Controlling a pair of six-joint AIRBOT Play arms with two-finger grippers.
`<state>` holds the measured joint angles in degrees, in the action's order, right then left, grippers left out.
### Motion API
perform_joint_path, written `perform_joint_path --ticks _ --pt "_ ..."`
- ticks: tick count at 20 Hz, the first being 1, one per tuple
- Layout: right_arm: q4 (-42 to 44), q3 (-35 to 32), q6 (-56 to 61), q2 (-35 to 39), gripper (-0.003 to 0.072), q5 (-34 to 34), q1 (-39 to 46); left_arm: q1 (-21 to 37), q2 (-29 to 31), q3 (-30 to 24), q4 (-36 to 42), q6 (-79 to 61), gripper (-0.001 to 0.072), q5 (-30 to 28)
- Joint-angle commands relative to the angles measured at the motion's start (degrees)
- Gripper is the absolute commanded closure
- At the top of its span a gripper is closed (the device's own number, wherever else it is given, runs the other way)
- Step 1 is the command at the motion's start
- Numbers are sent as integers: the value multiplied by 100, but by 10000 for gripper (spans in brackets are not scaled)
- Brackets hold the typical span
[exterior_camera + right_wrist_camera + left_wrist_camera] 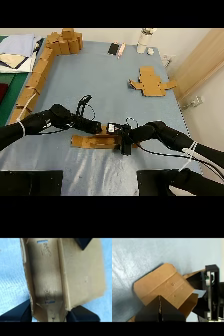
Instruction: Fold the box.
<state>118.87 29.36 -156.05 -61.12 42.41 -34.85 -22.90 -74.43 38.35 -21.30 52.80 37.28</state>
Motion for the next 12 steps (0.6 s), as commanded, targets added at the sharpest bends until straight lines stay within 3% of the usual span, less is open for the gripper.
perform_joint_path --ticks 1,4,6,8,11,12 --pt "4 -4 -2 2 246 -37 -4 -7 -275 4 -68 46 699 262" --pt "-4 -4 -2 2 246 -35 -4 116 -278 85 -83 -105 700 317" --pt "-2 -4 -2 2 246 -31 -4 424 -44 227 -63 -444 700 680" --pt "-4 -4 -2 0 246 -31 -4 809 417 254 -57 -1224 700 1233" --pt "-4 -4 -2 0 246 -31 -4 1390 1202 251 -13 -3276 699 2817" --pt "-4 -4 -2 0 246 -28 -4 1456 1401 251 -179 -3644 698 2983"
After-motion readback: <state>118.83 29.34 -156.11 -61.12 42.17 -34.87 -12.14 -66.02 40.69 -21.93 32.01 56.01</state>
